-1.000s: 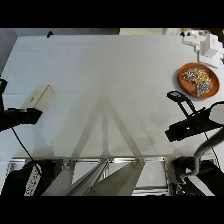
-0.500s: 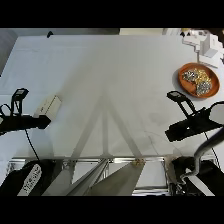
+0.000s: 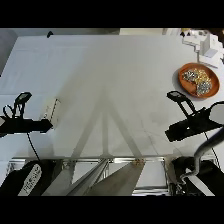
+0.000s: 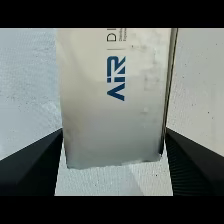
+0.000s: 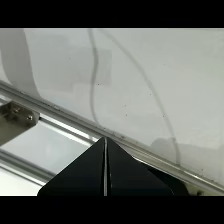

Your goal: Fold the box and place the chain.

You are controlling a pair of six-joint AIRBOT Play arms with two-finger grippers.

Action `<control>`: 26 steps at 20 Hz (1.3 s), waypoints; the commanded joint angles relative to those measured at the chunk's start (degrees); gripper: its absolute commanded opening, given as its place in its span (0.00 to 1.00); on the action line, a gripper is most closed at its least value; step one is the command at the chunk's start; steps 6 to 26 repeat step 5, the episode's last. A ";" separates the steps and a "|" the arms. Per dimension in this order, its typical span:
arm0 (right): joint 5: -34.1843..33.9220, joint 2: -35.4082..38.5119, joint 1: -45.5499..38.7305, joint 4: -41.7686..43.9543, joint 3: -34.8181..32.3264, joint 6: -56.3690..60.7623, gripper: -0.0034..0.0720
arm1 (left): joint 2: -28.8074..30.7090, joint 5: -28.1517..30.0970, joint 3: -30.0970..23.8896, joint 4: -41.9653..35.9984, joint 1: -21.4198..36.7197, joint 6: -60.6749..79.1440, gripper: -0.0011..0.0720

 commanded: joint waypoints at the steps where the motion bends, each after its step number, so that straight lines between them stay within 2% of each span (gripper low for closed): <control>1: 0.02 0.04 0.07 0.02 0.02 0.00 0.07 | 5.99 -0.22 -0.02 0.13 -0.02 -0.04 0.97; 5: 0.02 0.04 0.07 0.02 0.02 0.00 0.07 | 11.78 0.44 -0.02 0.00 -0.02 -0.04 0.97; 26: 0.02 0.04 0.07 0.02 0.02 0.00 0.07 | 11.78 0.44 -0.02 0.00 -0.02 -0.04 0.97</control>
